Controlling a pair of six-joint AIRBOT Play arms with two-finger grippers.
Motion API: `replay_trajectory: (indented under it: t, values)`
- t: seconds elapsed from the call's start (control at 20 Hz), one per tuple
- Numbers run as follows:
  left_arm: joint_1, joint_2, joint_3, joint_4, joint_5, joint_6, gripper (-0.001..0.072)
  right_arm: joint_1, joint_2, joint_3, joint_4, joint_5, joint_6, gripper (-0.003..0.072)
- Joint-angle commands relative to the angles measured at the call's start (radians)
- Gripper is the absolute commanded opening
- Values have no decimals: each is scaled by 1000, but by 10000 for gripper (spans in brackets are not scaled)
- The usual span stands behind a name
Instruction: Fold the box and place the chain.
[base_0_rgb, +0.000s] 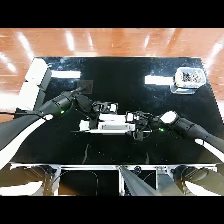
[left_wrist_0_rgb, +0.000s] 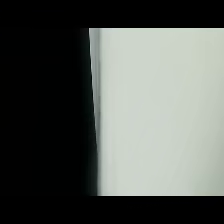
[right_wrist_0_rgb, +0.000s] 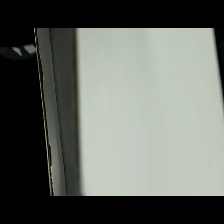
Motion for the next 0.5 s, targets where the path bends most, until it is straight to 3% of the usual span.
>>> replay_trajectory:
  t: [0.0, 0.45]
  values:
    - [1, -1, 1, 0, -2, 0, 26, 1, 0, 0, 0, 0, 0, 550]
    - [1, -1, 1, 0, -6, 0, 26, 1, 0, 0, 0, 0, 0, 549]
